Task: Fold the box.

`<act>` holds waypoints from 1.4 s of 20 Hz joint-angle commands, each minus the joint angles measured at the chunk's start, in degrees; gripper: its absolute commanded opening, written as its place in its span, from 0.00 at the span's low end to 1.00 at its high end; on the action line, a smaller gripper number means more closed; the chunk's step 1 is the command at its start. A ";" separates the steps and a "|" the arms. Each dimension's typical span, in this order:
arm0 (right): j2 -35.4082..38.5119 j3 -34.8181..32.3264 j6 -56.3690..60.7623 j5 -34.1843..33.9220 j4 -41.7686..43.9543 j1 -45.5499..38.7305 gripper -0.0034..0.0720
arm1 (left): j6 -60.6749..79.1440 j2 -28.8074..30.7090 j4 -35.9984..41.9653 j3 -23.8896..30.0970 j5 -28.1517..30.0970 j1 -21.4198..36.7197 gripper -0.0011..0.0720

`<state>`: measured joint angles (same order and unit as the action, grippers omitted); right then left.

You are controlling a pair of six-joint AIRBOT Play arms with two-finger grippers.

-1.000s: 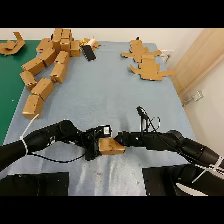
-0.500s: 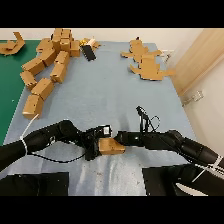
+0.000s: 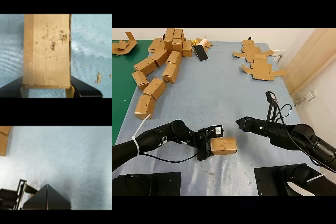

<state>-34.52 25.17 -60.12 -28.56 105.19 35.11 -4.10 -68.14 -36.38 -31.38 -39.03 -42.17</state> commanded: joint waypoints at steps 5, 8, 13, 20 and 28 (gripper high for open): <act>1.03 0.42 9.42 -0.68 -5.70 -2.62 0.05 | 0.00 -0.02 -0.02 0.00 0.00 0.04 0.73; 1.03 0.42 10.23 -0.90 -4.44 -2.62 0.05 | 0.00 -0.02 0.04 0.02 0.00 0.02 0.73; 1.01 0.39 11.39 -0.90 -4.26 -2.62 0.05 | 0.00 -0.02 0.55 0.00 0.09 0.00 0.73; 0.94 0.39 14.75 -0.87 -5.20 -2.64 0.05 | -2.84 0.04 0.83 -1.92 0.22 0.13 0.73; 0.94 0.42 20.65 -0.87 -10.49 -2.64 0.05 | -35.01 0.04 -16.96 -11.45 1.14 14.53 0.73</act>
